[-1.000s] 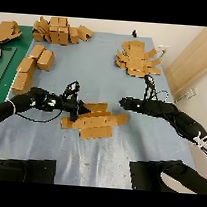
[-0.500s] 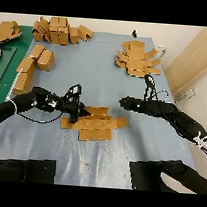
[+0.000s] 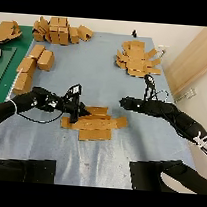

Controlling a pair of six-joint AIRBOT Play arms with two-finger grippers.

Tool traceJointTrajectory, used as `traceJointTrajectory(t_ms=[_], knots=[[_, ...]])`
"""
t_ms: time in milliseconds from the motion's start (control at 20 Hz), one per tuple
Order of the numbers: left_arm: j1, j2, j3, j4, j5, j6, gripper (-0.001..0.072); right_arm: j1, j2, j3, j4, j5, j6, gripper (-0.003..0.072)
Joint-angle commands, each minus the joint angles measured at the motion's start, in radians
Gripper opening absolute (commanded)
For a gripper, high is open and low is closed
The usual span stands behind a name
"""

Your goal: Fold the box.

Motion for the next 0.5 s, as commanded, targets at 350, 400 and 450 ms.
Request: traceJointTrajectory(t_ms=[350, 400, 450], knots=[[0.000, 0.000, 0.000, 0.002, 0.011, 0.000, 0.0011, 0.051, 0.021, -0.002, -0.127, -0.120, -0.156, 0.0004], [0.000, 0.000, 0.000, 0.002, 0.011, 0.000, 0.0011, 0.082, 0.038, -0.010, -0.158, -0.141, -0.155, 0.0004], [0.000, 0.000, 0.000, 0.002, 0.011, 0.000, 0.0011, 0.130, 0.063, -0.025, -0.196, -0.160, -0.155, 0.0004]])
